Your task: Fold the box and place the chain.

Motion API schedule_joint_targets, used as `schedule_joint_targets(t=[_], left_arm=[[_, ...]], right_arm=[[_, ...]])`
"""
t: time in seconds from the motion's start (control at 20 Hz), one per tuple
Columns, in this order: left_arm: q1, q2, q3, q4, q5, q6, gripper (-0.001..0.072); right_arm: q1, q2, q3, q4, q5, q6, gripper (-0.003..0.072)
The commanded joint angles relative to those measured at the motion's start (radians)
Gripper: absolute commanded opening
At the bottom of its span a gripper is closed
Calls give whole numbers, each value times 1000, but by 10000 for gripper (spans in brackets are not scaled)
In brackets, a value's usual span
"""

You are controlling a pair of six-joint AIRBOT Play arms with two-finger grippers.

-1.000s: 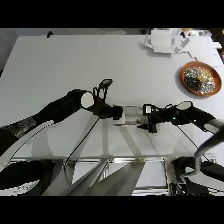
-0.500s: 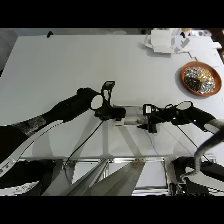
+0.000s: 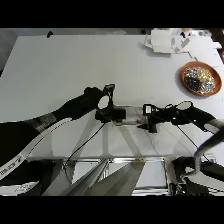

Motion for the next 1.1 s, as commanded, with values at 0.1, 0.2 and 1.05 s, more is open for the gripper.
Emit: schedule_joint_targets(t=[0.1, 0.2, 1.05], left_arm=[[1, -94, 132, 3, -179, -67, 426], [2, -98, 133, 17, -173, -109, 369], [-35, -147, 133, 66, -158, -189, 2]], right_arm=[[0, 1, 0, 0, 0, 0, 410], [0, 1, 0, 0, 0, 0, 410], [0, 1, 0, 0, 0, 0, 410]])
